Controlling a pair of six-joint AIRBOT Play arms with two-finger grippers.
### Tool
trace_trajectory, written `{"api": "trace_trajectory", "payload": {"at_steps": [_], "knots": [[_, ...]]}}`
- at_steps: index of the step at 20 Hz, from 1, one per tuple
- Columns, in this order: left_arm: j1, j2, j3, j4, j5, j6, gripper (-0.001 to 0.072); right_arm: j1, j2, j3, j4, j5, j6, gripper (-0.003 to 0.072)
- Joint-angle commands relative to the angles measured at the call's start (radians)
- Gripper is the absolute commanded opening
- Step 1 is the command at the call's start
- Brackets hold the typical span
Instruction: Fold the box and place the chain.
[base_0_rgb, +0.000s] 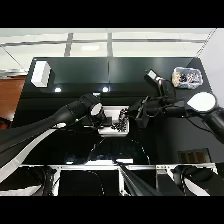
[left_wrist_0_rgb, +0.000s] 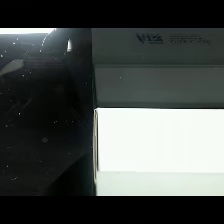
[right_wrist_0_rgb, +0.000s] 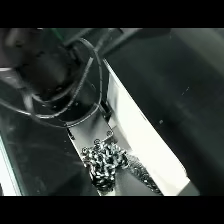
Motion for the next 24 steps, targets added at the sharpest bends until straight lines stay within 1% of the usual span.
{"api": "trace_trajectory", "payload": {"at_steps": [1, 2, 4, 6, 8, 9, 12, 14, 15, 16, 17, 20, 21, 22, 24], "knots": [[0.001, 0.0, 0.0, 0.0, 0.002, 0.0, 0.0029, -0.002, -0.06, 0.003, -0.026, 0.005, 0.027, 0.0319], [0.001, 0.0, 0.0, 0.0, 0.004, 0.0, 0.0029, -0.031, -0.053, 0.008, -0.063, 0.029, 0.029, 0.0319], [0.001, 0.0, 0.0, 0.0, 0.006, 0.0, 0.0029, -0.132, -0.032, 0.026, -0.123, 0.116, 0.039, 0.032], [0.001, 0.0, 0.0, -0.003, 0.006, 0.0, 0.0029, -0.253, -0.005, 0.031, -0.15, 0.203, 0.039, 0.0318], [0.001, 0.0, 0.0, -0.002, 0.006, 0.0, 0.0029, -0.34, 0.005, 0.031, -0.15, 0.283, 0.039, 0.0317], [0.002, 0.0, 0.0, -0.002, 0.007, 0.0, 0.0029, -0.362, 0.005, 0.031, -0.149, 0.304, 0.038, 0.0317], [0.002, 0.0, 0.003, -0.004, 0.006, 0.0, 0.003, -0.373, 0.005, 0.031, -0.152, 0.309, 0.024, 0.0317], [-0.001, 0.01, 0.023, 0.002, -0.006, 0.0, 0.0036, -0.373, 0.005, 0.031, -0.151, 0.307, 0.022, 0.0317], [-0.004, 0.02, 0.034, 0.013, -0.005, 0.0, 0.0176, -0.373, 0.005, 0.031, -0.151, 0.303, 0.021, 0.0317], [-0.006, 0.03, 0.047, 0.024, -0.007, -0.002, 0.0331, -0.373, 0.005, 0.031, -0.151, 0.3, 0.014, 0.0317], [-0.006, 0.04, 0.061, 0.039, -0.011, -0.001, 0.0375, -0.373, 0.005, 0.031, -0.152, 0.296, 0.011, 0.0317], [-0.022, 0.107, 0.074, 0.085, -0.027, 0.061, 0.0375, -0.373, 0.005, 0.031, -0.152, 0.277, 0.011, 0.0317], [-0.034, 0.142, 0.07, 0.123, -0.051, 0.09, 0.0375, -0.373, 0.005, 0.031, -0.152, 0.27, 0.011, 0.0317], [-0.045, 0.179, 0.059, 0.167, -0.076, 0.109, 0.0375, -0.373, 0.005, 0.031, -0.152, 0.264, 0.011, 0.0317], [-0.047, 0.274, -0.013, 0.277, -0.1, 0.11, 0.0375, -0.373, 0.005, 0.031, -0.151, 0.247, 0.011, 0.0317]]}}
